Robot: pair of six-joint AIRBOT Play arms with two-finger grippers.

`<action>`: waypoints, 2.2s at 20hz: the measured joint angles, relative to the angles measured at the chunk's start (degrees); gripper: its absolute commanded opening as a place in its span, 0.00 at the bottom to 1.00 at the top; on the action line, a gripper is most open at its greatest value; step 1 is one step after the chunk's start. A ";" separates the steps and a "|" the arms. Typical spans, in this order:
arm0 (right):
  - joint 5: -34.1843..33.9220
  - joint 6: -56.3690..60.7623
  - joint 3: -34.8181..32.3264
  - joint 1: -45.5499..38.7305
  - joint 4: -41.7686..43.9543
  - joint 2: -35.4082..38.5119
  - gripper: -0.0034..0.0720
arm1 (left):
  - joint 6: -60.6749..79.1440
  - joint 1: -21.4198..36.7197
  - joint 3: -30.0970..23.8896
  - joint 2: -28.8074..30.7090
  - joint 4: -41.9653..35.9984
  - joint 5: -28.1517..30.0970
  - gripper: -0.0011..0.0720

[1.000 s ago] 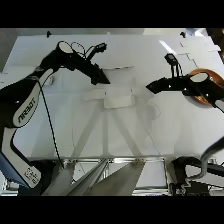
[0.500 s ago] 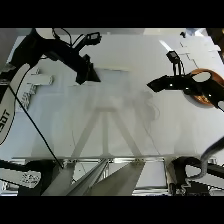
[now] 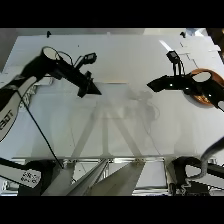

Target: Fold the box and place the chain.

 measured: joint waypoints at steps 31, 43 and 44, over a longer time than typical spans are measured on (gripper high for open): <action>0.02 0.00 0.00 -0.02 0.00 0.00 0.59 | 17.94 -1.03 -1.79 -8.96 -10.86 13.84 0.02; 0.02 0.00 0.00 -0.02 0.02 0.00 0.59 | 17.49 -1.03 -1.75 -9.07 -6.21 14.29 0.03; 0.02 0.00 0.00 0.00 0.00 0.00 0.59 | 17.88 -1.03 -1.75 -9.07 -6.10 14.27 0.03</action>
